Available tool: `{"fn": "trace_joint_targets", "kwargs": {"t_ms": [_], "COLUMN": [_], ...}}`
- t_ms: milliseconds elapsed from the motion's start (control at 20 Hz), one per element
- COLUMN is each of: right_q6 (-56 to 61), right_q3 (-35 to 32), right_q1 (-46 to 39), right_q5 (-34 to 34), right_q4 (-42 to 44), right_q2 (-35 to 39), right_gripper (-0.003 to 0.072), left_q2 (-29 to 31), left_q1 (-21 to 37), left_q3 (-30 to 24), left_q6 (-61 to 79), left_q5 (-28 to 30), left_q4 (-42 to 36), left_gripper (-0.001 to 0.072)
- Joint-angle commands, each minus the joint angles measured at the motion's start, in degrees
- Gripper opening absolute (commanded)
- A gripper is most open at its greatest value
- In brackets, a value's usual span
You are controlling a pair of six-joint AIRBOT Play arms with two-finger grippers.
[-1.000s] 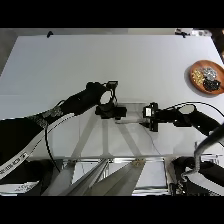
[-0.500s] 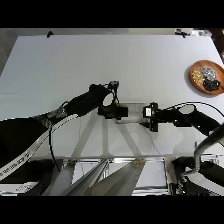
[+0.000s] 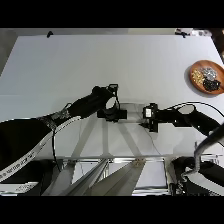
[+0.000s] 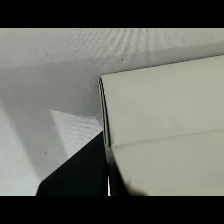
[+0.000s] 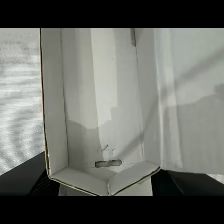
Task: Fold the box and place the chain.
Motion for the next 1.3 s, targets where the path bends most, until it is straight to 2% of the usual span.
{"fn": "trace_joint_targets", "kwargs": {"t_ms": [0, 100, 150, 200, 250, 300, 400, 450, 500, 700, 800, 850, 900, 1000, 1250], "right_q6": [0.0, 0.0, 0.0, 0.0, 0.0, 0.0, 0.0, 0.0, 0.0, 0.0, 0.0, 0.0, 0.0, 0.0, 0.0], "right_q3": [0.0, 0.0, 0.0, 0.0, 0.0, 0.0, 0.0, 0.0, 0.0, 0.0, 0.0, 0.0, 0.0, 0.0, 0.0], "right_q1": [0.0, 0.0, 0.0, 0.0, 0.0, 0.0, 0.0, 0.0, 0.0, 0.0, 0.0, 0.0, 0.0, 0.0, 0.0], "right_q5": [-0.3, -0.3, -0.3, -0.3, -0.3, -0.3, -0.3, -0.3, -0.3, -0.3, -0.3, -0.3, -0.3, -0.3, -0.3], "right_q4": [0.0, 0.0, 0.0, 0.0, 0.0, 0.0, 0.0, -0.1, 0.0, -0.1, -0.1, 0.0, -0.1, -0.1, 0.0], "right_q2": [0.0, 0.0, 0.0, 0.0, 0.0, 0.0, 0.0, 0.0, 0.0, 0.0, 0.0, 0.0, 0.0, 0.0, 0.0], "right_gripper": [0.0461, 0.0461, 0.0461, 0.0461, 0.0461, 0.0461, 0.0461, 0.0461, 0.0461, 0.0461, 0.0461, 0.0461, 0.0461, 0.0461, 0.0461], "left_q2": [-0.1, -0.1, -0.1, -0.1, -0.1, -0.1, -0.1, -0.1, -0.1, -0.1, -0.2, -0.2, -0.2, -0.2, -0.2], "left_q1": [-0.3, -0.5, -0.7, -0.9, -0.9, -1.0, -1.0, -1.0, -1.0, -1.4, -1.6, -1.6, -1.6, -1.6, -1.6], "left_q3": [0.0, 0.0, 0.0, 0.0, 0.0, 0.0, 0.0, 0.0, 0.0, 0.0, 0.0, 0.0, 0.0, 0.0, 0.0], "left_q6": [-0.9, -0.7, -0.7, -0.7, -0.7, -0.7, -0.7, -0.7, -0.7, -0.7, -0.7, -0.7, -0.8, -0.7, -0.9], "left_q5": [0.0, 0.4, 1.0, 1.5, 2.0, 2.2, 2.1, 2.1, 2.1, 3.5, 3.7, 3.6, 3.6, 3.6, 3.4], "left_q4": [0.6, 0.6, 0.5, 0.4, 0.4, 0.4, 0.4, 0.4, 0.4, 0.4, 0.4, 0.4, 0.4, 0.4, 0.5], "left_gripper": [0.0009, 0.0024, 0.0079, 0.0188, 0.0233, 0.0225, 0.0157, 0.0046, 0.0011, 0.0035, 0.0179, 0.0174, 0.0139, 0.0010, 0.0009]}}
